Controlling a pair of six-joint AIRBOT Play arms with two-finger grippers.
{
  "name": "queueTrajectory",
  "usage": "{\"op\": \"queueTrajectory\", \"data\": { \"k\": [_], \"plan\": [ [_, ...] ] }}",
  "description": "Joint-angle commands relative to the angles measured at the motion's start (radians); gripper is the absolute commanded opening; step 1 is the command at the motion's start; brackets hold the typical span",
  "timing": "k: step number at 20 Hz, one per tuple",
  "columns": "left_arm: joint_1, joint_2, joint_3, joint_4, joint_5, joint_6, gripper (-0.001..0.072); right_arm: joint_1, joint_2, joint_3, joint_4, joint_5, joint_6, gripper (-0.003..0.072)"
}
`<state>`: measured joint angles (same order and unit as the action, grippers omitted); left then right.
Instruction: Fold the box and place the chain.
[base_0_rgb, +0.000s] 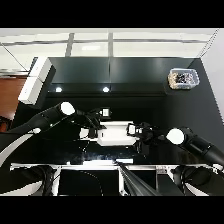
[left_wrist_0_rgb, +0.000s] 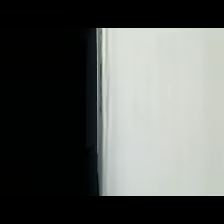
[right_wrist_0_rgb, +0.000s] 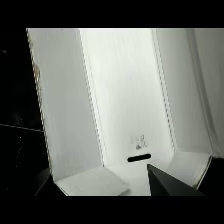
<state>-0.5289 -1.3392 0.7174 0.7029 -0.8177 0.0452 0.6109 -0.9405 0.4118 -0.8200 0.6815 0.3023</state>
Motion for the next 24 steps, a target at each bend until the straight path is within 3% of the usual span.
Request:
{"op": "queueTrajectory", "data": {
  "k": [1,8,14,19,24],
  "plan": [
    [-0.001,-0.001,0.000,-0.002,-0.004,0.000,0.0030,0.019,-0.005,0.015,0.015,-0.028,0.000,0.0640],
    [-0.001,-0.001,0.000,-0.001,-0.003,0.000,0.0030,0.018,-0.004,0.115,-0.136,-0.032,0.008,0.0640],
    [-0.001,-0.001,0.000,0.000,0.005,0.000,0.0029,-0.089,-0.004,0.127,-0.120,-0.017,0.003,0.0638],
    [-0.001,-0.001,0.000,0.000,0.005,0.000,0.0029,-0.100,-0.005,0.127,-0.055,0.002,-0.050,0.0637],
    [-0.001,0.000,0.000,0.000,0.005,0.001,0.0029,-0.100,-0.044,0.123,0.116,0.047,-0.141,0.0637]
  ]
}}
